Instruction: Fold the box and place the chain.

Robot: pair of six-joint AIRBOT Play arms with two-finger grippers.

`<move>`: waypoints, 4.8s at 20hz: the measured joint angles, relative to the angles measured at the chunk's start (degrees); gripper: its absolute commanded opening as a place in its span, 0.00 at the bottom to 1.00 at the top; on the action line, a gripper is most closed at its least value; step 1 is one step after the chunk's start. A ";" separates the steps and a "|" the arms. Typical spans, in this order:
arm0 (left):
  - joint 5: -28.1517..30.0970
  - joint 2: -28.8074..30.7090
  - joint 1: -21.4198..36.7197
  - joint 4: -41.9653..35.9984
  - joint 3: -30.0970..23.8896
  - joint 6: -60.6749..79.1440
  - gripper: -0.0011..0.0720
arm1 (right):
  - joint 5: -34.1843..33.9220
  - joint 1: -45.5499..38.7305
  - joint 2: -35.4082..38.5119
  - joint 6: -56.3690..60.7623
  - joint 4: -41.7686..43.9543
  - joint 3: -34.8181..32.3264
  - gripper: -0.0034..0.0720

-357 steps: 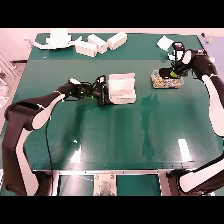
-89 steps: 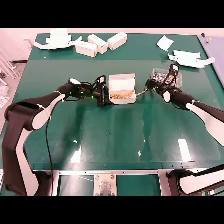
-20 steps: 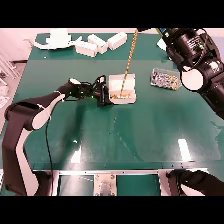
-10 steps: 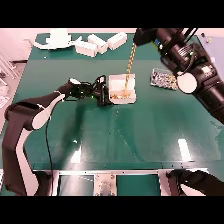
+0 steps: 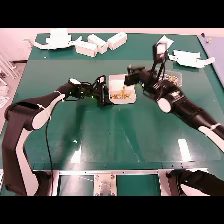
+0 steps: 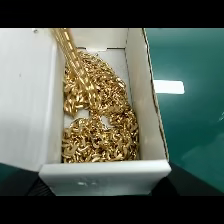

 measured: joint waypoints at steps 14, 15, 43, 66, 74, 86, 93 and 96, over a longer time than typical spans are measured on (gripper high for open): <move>-0.02 0.02 0.00 0.02 0.00 0.02 0.65 | 0.02 -3.48 -3.96 0.04 -0.22 -3.45 0.29; -0.02 0.00 0.00 0.02 0.00 0.00 0.65 | 0.00 -4.42 -3.63 -1.62 -0.26 -2.73 0.25; 0.00 0.00 0.00 0.00 0.00 0.02 0.65 | 52.68 -32.00 -29.16 -72.57 59.63 33.42 0.17; 0.00 0.00 0.00 0.02 0.00 0.02 0.65 | 83.65 -30.53 -36.11 -85.81 66.55 50.31 0.12; -0.02 0.00 0.00 0.00 0.00 0.00 0.65 | 74.90 -29.99 -40.92 -90.75 67.80 53.75 0.11; -0.02 0.00 0.00 0.02 0.00 0.02 0.65 | 83.67 -26.80 -45.75 -90.66 60.54 58.97 0.18; -0.02 0.00 0.00 0.02 0.00 0.02 0.65 | 93.77 -24.76 -45.81 -88.19 57.29 62.95 0.36; 0.00 0.02 0.00 0.02 0.00 0.02 0.65 | 96.74 -24.22 -45.72 -87.80 57.16 63.54 0.37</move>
